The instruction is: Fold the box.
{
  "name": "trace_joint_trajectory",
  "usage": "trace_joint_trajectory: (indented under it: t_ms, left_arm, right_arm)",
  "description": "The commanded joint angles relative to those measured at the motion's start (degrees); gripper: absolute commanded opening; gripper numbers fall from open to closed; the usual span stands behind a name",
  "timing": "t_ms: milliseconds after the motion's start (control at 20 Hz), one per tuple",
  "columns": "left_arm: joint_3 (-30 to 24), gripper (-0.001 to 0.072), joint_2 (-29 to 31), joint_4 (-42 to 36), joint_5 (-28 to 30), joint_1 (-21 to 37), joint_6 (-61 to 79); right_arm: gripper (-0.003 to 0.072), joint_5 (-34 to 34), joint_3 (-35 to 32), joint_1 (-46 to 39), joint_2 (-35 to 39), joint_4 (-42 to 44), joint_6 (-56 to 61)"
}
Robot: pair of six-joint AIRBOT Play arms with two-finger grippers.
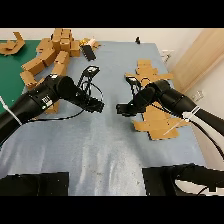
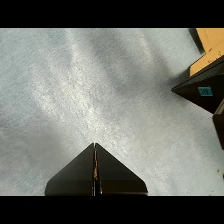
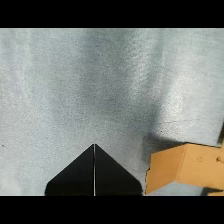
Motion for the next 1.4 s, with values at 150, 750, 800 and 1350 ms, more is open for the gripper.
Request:
trace_joint_trajectory:
  t_ms: [150,750,800,1350]
  left_arm:
    - [0.0,0.0015,0.0,0.0,0.0,0.0,0.0]
    - [0.0,0.0014,0.0,0.0,2.1,0.0,0.0]
    - [0.0,0.0015,0.0,0.0,3.1,0.0,0.0]
    - [0.0,0.0016,-0.2,-0.2,3.5,0.0,0.0]
  right_arm:
    - [0.0001,0.0,0.1,0.0,0.0,0.0,0.0]
    - [0.0001,1.0,0.1,0.0,-0.1,4.7,0.1]
    - [0.0002,1.2,0.1,0.0,-0.2,5.2,0.1]
    - [0.0464,-21.3,10.0,-42.6,-1.4,-20.8,-5.0]
